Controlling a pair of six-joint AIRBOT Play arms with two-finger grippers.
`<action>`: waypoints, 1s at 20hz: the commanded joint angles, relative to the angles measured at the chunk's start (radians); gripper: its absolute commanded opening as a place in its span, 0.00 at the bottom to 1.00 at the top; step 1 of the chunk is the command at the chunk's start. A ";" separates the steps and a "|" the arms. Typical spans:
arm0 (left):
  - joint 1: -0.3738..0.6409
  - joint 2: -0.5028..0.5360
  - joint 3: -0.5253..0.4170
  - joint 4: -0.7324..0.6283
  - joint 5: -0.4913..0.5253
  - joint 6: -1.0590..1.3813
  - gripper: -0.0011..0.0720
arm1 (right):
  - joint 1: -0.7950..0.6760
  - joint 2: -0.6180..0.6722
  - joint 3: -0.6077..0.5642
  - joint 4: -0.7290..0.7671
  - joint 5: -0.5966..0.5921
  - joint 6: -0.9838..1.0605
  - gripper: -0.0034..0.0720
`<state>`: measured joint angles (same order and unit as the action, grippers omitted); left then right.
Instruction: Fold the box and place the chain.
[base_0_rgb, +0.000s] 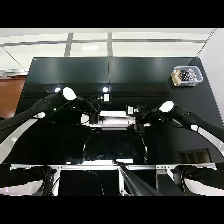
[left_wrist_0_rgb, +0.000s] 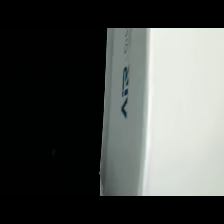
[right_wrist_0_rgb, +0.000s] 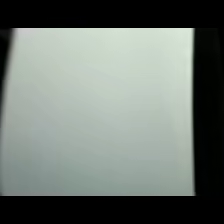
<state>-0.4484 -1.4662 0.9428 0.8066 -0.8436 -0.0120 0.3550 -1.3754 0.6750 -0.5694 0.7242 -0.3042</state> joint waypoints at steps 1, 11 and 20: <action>0.005 0.060 0.000 0.049 -0.031 -0.063 1.00 | 0.000 -0.001 0.000 0.000 0.000 0.001 0.61; 0.040 0.216 -0.056 -0.034 -0.460 -0.521 0.06 | 0.001 -0.001 0.000 0.000 -0.003 0.001 0.61; 0.008 0.124 -0.105 -0.231 0.257 -0.371 0.06 | 0.001 0.000 0.000 0.000 -0.004 0.001 0.61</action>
